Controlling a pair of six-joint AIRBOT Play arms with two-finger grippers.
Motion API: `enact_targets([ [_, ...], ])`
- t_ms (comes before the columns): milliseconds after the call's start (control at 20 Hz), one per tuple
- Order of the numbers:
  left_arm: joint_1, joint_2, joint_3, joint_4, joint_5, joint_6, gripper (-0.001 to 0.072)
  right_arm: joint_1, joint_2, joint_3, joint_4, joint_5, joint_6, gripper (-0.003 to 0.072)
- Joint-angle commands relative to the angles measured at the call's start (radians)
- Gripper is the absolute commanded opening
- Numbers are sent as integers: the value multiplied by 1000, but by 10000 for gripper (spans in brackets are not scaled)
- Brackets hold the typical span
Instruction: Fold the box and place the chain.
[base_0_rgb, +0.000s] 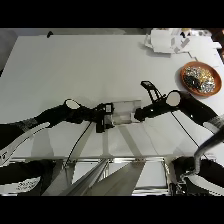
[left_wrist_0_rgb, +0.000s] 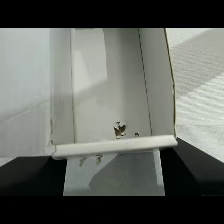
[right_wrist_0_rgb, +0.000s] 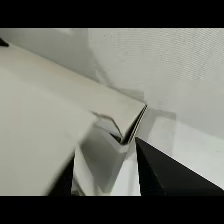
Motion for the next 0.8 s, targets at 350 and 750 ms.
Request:
enact_targets([
  [350, 0, 0, 0, 1, -1, 0, 136, 180, -84, 73, -344, 58, 398, 394],
  [750, 0, 0, 0, 1, -2, 0, 136, 186, -128, 74, -349, 19, 423, 188],
])
